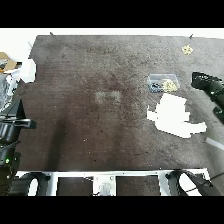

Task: Fold the box and place the chain.

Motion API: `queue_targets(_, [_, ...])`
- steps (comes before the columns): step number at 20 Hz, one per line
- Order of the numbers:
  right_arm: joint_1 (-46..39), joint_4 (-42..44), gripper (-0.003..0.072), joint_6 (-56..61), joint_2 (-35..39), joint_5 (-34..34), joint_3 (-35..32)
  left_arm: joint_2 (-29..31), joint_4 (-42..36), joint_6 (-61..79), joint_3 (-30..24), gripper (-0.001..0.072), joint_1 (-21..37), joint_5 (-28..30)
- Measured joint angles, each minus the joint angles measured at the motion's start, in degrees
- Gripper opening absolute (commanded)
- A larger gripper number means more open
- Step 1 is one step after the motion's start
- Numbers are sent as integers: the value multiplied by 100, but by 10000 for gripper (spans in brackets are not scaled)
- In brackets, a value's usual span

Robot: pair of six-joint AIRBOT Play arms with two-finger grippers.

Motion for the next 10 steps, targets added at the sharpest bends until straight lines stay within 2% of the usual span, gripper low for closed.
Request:
queue_targets(2, [-726, -1456, 439, 1508, -522, 1239, 501, 0, 0, 0, 0, 11, 0, 0])
queue_targets(4, [-1408, -2509, 439, 2457, -975, 2505, 1005, 0, 0, -2, 0, 11, 0, 0])
queue_targets(7, [-2260, -3451, 438, 3174, -1600, 4070, 1698, 0, 0, -2, 0, 11, 0, 0])
queue_targets(10, [-2811, -3943, 438, 3480, -2076, 5005, 2144, 0, 0, -2, 0, 11, 0, 2])
